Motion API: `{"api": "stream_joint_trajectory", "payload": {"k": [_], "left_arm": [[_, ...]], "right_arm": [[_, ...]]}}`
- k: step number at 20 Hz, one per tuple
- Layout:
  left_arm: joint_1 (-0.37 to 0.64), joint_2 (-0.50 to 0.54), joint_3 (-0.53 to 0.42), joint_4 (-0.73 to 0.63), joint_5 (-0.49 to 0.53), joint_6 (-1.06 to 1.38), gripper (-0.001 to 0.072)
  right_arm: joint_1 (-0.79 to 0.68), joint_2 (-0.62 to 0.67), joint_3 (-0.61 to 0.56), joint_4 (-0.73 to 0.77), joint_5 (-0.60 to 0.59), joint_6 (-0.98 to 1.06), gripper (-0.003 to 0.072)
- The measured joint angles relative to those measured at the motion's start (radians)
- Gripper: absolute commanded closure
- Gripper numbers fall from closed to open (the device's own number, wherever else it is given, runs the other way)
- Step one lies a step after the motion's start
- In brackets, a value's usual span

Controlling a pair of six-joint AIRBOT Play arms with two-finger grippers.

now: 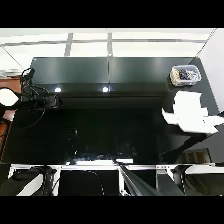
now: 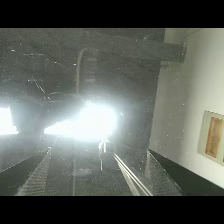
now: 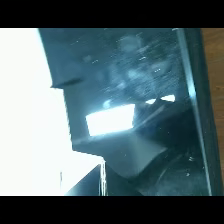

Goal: Fold the box and place the chain.

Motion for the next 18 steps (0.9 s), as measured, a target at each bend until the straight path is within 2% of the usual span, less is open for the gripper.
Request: {"api": "stream_joint_trajectory", "payload": {"k": [2,5,8,11,15,18], "left_arm": [[0.000,0.000,0.000,-0.002,0.000,0.000,0.0002],[0.000,-0.001,0.000,-0.003,0.000,0.000,0.0002],[0.000,-0.001,0.000,-0.004,0.000,0.002,0.0002],[-0.001,-0.007,0.000,-0.048,0.004,0.040,0.0002],[-0.005,-0.060,0.000,-0.270,0.009,0.195,0.0002],[-0.024,-0.137,0.001,-0.482,0.019,0.340,0.0002]], "right_arm": [[0.005,0.049,-0.013,0.016,0.014,0.000,0.0676],[0.026,0.142,-0.082,0.115,0.014,0.001,0.0675],[0.100,0.249,-0.210,0.230,-0.002,-0.011,0.0674],[0.228,0.358,-0.392,0.375,-0.067,-0.052,0.0675],[0.469,0.467,-0.661,0.649,-0.205,-0.179,0.0675],[0.653,0.497,-0.798,0.805,-0.319,-0.257,0.0675]]}}
